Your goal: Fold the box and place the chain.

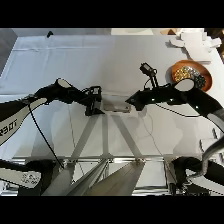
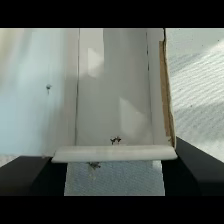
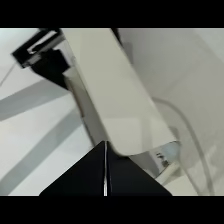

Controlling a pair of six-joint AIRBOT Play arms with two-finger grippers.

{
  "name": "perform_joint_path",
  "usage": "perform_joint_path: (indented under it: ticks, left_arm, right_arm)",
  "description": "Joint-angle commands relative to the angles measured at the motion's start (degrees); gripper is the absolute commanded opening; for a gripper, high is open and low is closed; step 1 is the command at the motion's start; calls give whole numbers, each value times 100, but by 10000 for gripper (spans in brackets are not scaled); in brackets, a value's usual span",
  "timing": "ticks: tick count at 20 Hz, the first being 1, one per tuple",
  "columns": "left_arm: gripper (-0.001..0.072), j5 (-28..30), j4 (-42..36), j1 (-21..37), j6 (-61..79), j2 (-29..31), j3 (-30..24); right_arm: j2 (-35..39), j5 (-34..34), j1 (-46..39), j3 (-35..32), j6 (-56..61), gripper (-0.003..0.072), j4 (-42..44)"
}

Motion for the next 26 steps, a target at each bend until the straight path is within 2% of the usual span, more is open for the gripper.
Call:
perform_joint_path:
  ticks: [1,4,10,13,16,20,26]
  left_arm:
    - [321,2,0,2,0,-4,-2]
    - [321,2,0,2,2,-4,-2]
    - [321,2,0,2,0,-4,-2]
    - [321,2,0,2,0,-4,-2]
    - [321,2,0,2,0,-4,-2]
    - [321,4,0,2,0,-4,-2]
    - [321,2,-2,2,0,-4,-2]
  right_arm:
    - [-339,-1080,2,7,83,12,669]
    - [-417,-1823,2,7,46,12,1023]
    - [-929,-1665,2,7,52,13,739]
    - [-938,-1679,2,7,52,14,748]
    - [-870,-1333,-4,7,44,17,719]
    - [-199,-682,-4,9,35,17,-133]
    - [1298,7,-2,7,33,21,-2192]
